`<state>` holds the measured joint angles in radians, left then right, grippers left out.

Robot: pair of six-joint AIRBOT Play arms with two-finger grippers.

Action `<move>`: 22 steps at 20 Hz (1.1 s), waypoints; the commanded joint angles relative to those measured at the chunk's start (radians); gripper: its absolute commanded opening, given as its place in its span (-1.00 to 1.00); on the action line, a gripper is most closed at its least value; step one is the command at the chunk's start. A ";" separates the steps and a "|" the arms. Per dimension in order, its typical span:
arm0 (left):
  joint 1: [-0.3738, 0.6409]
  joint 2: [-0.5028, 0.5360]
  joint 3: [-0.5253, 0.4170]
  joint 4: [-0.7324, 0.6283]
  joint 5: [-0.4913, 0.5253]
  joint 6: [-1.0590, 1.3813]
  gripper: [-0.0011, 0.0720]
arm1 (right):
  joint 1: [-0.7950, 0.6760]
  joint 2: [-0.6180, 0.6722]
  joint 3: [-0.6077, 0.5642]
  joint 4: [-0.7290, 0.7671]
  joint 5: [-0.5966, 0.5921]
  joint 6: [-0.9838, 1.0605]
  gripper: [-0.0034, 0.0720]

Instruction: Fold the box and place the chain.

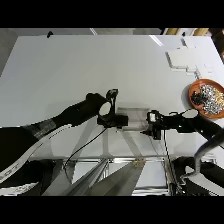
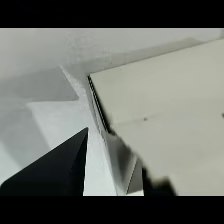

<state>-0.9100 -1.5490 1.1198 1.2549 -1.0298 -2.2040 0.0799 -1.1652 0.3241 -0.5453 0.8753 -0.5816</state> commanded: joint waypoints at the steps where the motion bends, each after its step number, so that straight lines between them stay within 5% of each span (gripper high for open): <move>1: -0.028 -0.094 0.127 0.102 -0.160 -0.156 -0.02 | 0.000 0.001 0.000 0.000 0.000 0.000 0.18; 10: -0.055 -0.157 0.182 0.134 -0.191 -0.277 -0.06 | 0.000 0.001 0.000 0.000 0.000 0.000 0.18; 11: -0.056 -0.158 0.182 0.134 -0.193 -0.294 -0.16 | 0.000 0.001 0.000 0.000 0.000 0.000 0.18; 13: -0.057 -0.158 0.182 0.134 -0.185 -0.296 -0.66 | 0.000 0.001 0.000 0.000 0.000 0.000 0.18; 17: -0.057 -0.158 0.182 0.144 -0.189 -0.296 -0.97 | 0.000 0.001 0.000 0.000 0.000 0.001 0.18; 20: -0.057 -0.158 0.182 0.153 -0.198 -0.296 -0.97 | 0.000 0.001 0.000 0.000 0.000 0.000 0.18; 22: -0.057 -0.155 0.182 0.153 -0.198 -0.295 -0.74 | 0.000 0.001 0.000 0.000 0.000 0.000 0.18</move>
<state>-0.9665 -1.7058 1.3014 1.3991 -1.2213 -2.4989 0.0799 -1.1652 0.3241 -0.5453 0.8749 -0.5819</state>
